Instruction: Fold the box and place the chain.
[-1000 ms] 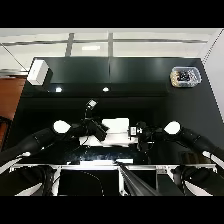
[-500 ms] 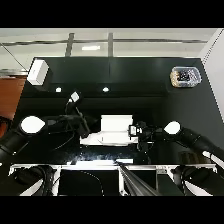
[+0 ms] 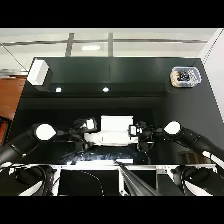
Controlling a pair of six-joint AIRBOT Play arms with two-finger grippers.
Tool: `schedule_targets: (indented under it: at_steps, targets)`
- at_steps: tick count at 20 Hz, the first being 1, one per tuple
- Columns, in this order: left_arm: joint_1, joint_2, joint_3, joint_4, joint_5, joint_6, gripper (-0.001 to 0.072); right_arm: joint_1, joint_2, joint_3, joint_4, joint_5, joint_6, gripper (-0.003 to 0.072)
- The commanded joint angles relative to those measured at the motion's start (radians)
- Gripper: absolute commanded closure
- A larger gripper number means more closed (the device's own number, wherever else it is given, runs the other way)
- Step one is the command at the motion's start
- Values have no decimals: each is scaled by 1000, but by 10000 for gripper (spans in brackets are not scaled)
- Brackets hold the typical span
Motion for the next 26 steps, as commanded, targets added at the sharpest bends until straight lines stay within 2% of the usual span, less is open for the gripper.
schedule_targets:
  at_steps: [1,2,4,5,7,11,12,13,16,20,25,26]
  targets:
    - [-68,-66,-5,-53,83,40,73,0,0,0,0,0,0,157]
    - [-73,-70,-5,-84,90,40,107,0,0,0,0,0,0,157]
    - [-79,-71,-5,-108,100,40,117,0,0,0,0,0,0,157]
    - [-79,-71,-5,-119,100,40,146,0,0,0,0,0,0,157]
    - [-79,-71,-5,-153,98,40,362,0,0,0,0,0,0,157]
    - [-79,-72,-5,-200,95,40,383,0,0,0,0,0,0,157]
    - [-79,-73,-5,-220,93,41,419,0,0,0,0,0,0,157]
    - [-85,-76,-5,-229,92,41,489,1,0,0,0,0,0,157]
    - [-127,-103,-5,-253,105,41,492,0,0,0,0,0,0,157]
    - [-185,-137,-5,-294,194,42,492,1,0,0,0,0,0,157]
    - [-190,-137,-5,-294,203,42,488,1,0,0,0,0,0,157]
    - [-190,-137,-5,-294,214,41,428,1,0,0,0,0,0,157]
